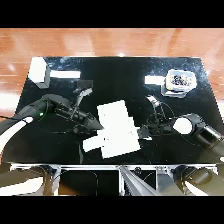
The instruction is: Fold the box and place the chain.
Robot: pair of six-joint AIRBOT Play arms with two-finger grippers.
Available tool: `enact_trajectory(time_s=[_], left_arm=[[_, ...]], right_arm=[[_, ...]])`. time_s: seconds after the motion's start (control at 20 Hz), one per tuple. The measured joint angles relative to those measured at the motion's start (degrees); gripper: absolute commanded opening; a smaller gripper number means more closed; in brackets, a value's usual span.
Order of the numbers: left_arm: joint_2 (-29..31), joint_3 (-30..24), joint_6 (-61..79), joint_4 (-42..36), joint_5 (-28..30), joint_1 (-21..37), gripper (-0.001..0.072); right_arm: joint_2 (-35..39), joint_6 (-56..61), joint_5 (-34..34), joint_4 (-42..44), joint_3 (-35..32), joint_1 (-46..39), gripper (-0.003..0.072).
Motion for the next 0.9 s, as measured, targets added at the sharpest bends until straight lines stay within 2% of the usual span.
enact_trajectory(time_s=[0.2,0.25,0.3,0.6,0.7,0.75,0.85,0.9], left_arm=[[-3.5,3.2,2.9,-0.2,1.2,-2.4,0.0612],[-4.6,4.1,3.2,-0.2,2.1,-2.7,0.0590],[-5.6,5.0,3.5,-0.2,2.9,-2.9,0.0532],[-9.5,8.3,5.9,-0.2,5.1,-3.4,0.0491],[-10.0,8.6,6.5,0.0,5.1,-3.4,0.0372],[-10.1,8.7,6.7,0.1,4.7,-3.5,0.0345],[-10.4,8.9,7.1,0.3,3.7,-3.5,0.0343],[-10.4,8.9,7.3,0.3,3.2,-3.5,0.0292]], right_arm=[[0.0,0.4,0.0,0.0,0.0,0.0,0.0036],[0.0,0.4,0.0,0.1,0.0,0.0,0.0036],[0.0,0.5,0.0,0.1,0.0,0.0,0.0036],[0.0,0.5,0.0,0.1,0.0,0.0,0.0036],[0.0,0.6,0.0,0.1,0.0,0.0,0.0035],[0.0,0.6,0.0,0.1,0.0,0.0,0.0036],[0.0,0.6,0.0,0.1,0.0,0.0,0.0036],[0.0,0.6,0.0,0.1,0.0,0.0,0.0036]])
